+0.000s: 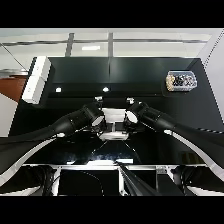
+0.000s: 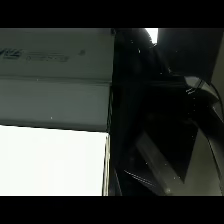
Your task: Fold the box and place the chain.
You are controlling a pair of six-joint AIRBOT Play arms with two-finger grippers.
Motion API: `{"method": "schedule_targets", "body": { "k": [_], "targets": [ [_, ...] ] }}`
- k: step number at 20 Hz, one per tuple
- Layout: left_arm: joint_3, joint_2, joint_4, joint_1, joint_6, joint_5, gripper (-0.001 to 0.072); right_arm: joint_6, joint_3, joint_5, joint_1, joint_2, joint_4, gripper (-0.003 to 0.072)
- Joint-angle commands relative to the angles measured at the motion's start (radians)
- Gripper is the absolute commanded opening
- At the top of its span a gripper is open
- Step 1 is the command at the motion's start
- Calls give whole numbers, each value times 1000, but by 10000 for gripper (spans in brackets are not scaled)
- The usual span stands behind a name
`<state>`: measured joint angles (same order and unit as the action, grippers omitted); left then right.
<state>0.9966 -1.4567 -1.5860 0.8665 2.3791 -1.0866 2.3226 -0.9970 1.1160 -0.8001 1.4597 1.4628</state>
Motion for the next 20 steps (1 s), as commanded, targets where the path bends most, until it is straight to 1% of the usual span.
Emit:
{"method": "schedule_targets", "body": {
  "k": [1,4,5,6,7,10,13,15,20],
  "targets": [
    [0,0,1,-1,0,4,30,-1,0,-1,0,0,-10,64],
    [0,0,1,-1,0,4,30,0,0,-2,0,0,-15,65],
    [0,0,1,-1,0,4,30,0,0,-2,0,0,-15,95],
    [0,0,1,-1,0,4,30,0,0,-1,0,0,-15,227],
    [0,0,1,-1,0,3,30,0,0,-1,0,-1,-15,318],
    [0,0,1,-1,0,2,30,-8,-13,26,1,-8,-14,319],
    [0,0,1,-1,0,1,30,-54,-56,61,1,-14,-14,320],
    [0,0,1,-1,0,2,30,-77,-91,96,1,-20,-10,440],
    [0,0,1,-1,0,2,30,-130,-112,207,1,-66,50,441]
  ]
}}
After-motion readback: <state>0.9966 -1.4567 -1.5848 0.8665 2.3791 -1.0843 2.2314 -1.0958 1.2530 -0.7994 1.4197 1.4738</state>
